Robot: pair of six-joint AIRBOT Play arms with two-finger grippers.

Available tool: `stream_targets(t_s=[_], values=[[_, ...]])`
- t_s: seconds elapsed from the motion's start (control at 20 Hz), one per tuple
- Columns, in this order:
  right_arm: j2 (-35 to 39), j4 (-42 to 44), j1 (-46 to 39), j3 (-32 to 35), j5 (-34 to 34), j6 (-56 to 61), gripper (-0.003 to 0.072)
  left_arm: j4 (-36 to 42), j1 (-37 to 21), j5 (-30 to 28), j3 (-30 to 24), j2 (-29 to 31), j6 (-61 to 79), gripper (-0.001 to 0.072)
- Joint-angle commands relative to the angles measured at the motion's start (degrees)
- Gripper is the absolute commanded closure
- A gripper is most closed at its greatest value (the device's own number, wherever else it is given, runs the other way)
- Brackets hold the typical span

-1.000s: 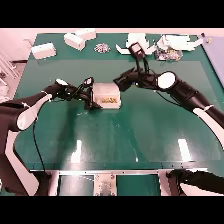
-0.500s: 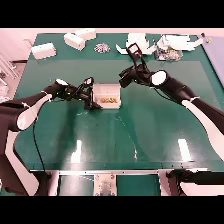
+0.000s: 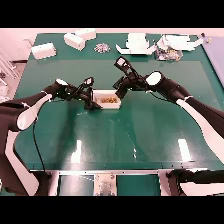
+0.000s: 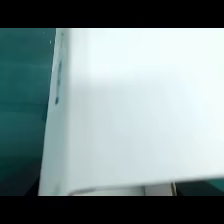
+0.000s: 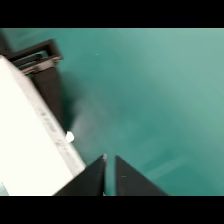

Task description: Fold the box and place the chain.

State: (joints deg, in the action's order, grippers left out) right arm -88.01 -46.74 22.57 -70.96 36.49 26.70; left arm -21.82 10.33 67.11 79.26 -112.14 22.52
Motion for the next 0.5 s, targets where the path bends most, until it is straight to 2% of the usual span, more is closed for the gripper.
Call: stream_targets(t_s=[0.0,0.1,0.3,0.4,0.45], values=[[-0.09,2.82,0.09,-0.17,7.48,-3.26,0.0533,0.0,-0.02,-0.04,0.02,0.04,0.0,0.0079],[-0.09,2.97,0.09,-0.17,9.9,-3.41,0.046,0.0,-0.02,-0.04,0.02,0.04,0.0,0.0079],[-0.09,3.93,0.09,-0.17,13.9,-3.45,0.0457,0.0,-0.02,-0.04,0.02,0.04,0.0,0.008],[-0.09,4.76,0.09,-0.17,14.73,-5.49,0.0375,0.0,-0.02,-0.02,0.02,0.04,0.0,0.008],[-0.09,5.84,0.09,-0.17,14.97,-6.45,0.0374,0.0,-0.02,-0.02,0.02,0.04,0.0,0.008]])
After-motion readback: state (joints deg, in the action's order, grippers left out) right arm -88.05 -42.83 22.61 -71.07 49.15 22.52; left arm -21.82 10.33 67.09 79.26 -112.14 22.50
